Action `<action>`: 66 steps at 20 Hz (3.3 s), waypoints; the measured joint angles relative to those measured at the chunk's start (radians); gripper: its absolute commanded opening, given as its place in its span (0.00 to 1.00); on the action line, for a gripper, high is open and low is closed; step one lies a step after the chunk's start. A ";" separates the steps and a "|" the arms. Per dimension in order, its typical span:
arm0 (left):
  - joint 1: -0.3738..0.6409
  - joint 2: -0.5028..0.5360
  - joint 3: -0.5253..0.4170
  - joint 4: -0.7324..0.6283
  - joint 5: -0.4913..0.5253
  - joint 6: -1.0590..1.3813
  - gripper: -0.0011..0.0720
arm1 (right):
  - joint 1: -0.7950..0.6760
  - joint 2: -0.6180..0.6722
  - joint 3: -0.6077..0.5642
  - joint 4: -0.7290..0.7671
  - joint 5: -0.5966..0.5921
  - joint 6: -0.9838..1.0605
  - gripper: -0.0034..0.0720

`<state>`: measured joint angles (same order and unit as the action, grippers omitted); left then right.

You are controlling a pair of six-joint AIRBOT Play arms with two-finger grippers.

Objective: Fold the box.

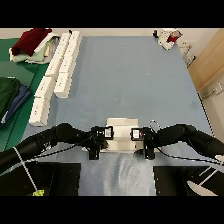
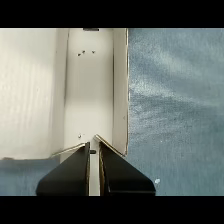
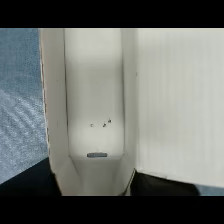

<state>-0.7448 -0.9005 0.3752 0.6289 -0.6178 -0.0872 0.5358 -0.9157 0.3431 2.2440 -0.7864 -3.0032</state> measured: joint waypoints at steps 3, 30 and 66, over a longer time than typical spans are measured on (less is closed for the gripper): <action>-0.010 -0.023 0.000 -0.021 0.022 0.016 0.29 | 0.000 0.000 0.000 0.000 0.000 0.000 0.72; 0.309 0.311 0.123 0.493 -0.392 -1.043 0.03 | 0.000 0.000 0.000 0.000 0.000 0.001 0.72; 0.371 0.220 -0.176 -0.191 -0.229 -1.034 0.04 | 0.000 0.000 0.000 0.000 0.000 0.001 0.72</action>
<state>-0.3737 -0.6804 0.1993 0.4381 -0.8471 -1.1213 0.5358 -0.9157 0.3431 2.2440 -0.7864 -3.0024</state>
